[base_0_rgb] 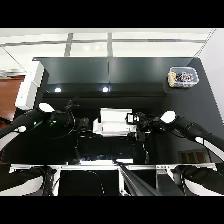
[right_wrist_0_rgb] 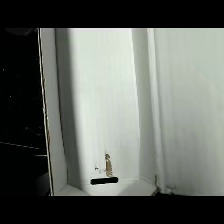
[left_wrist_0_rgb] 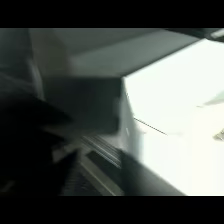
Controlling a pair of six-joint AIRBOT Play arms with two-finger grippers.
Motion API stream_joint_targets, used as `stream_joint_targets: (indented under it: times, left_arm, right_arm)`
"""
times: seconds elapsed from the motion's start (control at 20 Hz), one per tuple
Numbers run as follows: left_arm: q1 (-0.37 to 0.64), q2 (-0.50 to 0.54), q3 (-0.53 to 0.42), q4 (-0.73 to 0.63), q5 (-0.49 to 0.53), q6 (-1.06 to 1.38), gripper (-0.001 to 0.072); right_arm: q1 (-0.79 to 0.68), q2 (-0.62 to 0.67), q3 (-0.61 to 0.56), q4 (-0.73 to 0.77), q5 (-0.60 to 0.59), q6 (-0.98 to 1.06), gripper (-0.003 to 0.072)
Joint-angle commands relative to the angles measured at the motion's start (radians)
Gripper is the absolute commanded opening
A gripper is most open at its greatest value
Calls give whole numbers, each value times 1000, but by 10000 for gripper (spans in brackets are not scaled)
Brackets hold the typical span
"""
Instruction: Fold the box and place the chain.
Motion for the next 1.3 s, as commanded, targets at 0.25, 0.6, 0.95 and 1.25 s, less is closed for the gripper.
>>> stream_joint_targets:
  times: [0.25,0.6,0.95,1.25]
  left_arm:
    - [-1,1,86,-55,-70,70,713]
    - [-39,0,154,-54,-174,67,669]
    - [-63,1,155,-46,-167,39,540]
    - [-173,2,223,155,-67,-147,540]
  right_arm:
    - [0,0,0,0,0,0,405]
    - [0,0,0,0,0,0,405]
    - [0,0,0,0,0,0,405]
    - [0,0,0,0,0,0,405]
